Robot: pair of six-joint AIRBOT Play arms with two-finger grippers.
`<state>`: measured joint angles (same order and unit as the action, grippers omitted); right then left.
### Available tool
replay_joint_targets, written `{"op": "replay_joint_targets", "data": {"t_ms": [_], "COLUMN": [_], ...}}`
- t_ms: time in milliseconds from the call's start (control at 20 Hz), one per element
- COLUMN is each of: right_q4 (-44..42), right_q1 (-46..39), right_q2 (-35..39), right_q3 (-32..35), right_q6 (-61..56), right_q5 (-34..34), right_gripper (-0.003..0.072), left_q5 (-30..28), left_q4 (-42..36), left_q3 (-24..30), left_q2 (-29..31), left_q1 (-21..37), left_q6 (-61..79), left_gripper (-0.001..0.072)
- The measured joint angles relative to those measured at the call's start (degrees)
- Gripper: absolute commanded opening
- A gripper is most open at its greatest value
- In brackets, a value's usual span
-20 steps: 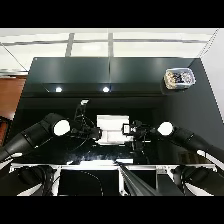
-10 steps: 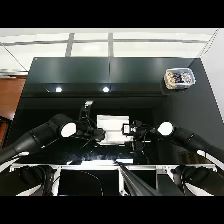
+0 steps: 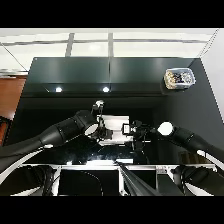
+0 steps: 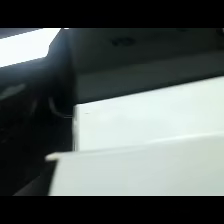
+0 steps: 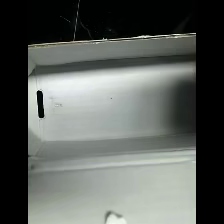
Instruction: Fold the box and place the chain.
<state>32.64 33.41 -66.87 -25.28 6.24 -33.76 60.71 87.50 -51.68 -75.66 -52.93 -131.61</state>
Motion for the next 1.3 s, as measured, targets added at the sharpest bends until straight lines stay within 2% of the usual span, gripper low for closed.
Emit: {"op": "replay_joint_targets", "data": {"t_ms": [100, 1000, 1050, 1100, 1200, 1250, 1300], "right_q4": [0.0, 0.0, 0.0, 0.0, 0.0, 0.0, 0.0], "right_q1": [0.0, 0.0, 0.0, 0.0, 0.0, 0.0, 0.0], "right_q2": [0.0, 0.0, 0.0, 0.0, 0.0, 0.0, 0.0], "right_q3": [0.0, 0.0, 0.0, 0.0, 0.0, 0.0, 0.0], "right_q6": [0.0, 0.0, 0.0, 0.0, 0.0, 0.0, 0.0], "right_q5": [0.0, 0.0, 0.0, 0.0, 0.0, 0.0, 0.0], "right_gripper": [0.0436, 0.0436, 0.0436, 0.0437, 0.0437, 0.0437, 0.0437], "left_q5": [0.1, 2.8, 2.7, 2.3, 1.5, 1.5, 1.8], "left_q4": [1.2, 1.7, 1.7, 1.7, 1.6, 1.6, 1.7], "left_q3": [-0.6, -1.6, -1.7, -1.7, -1.7, -1.8, -1.9], "left_q2": [-0.5, -4.1, -4.2, -4.2, -4.2, -4.2, -4.2], "left_q1": [-0.5, -1.2, -1.2, -1.2, -1.2, -1.2, -1.2], "left_q6": [-1.7, -8.3, -8.7, -9.0, -9.4, -9.5, -9.7], "left_gripper": [0.0359, 0.0347, 0.0326, 0.0236, 0.0188, 0.012, 0.0119]}}
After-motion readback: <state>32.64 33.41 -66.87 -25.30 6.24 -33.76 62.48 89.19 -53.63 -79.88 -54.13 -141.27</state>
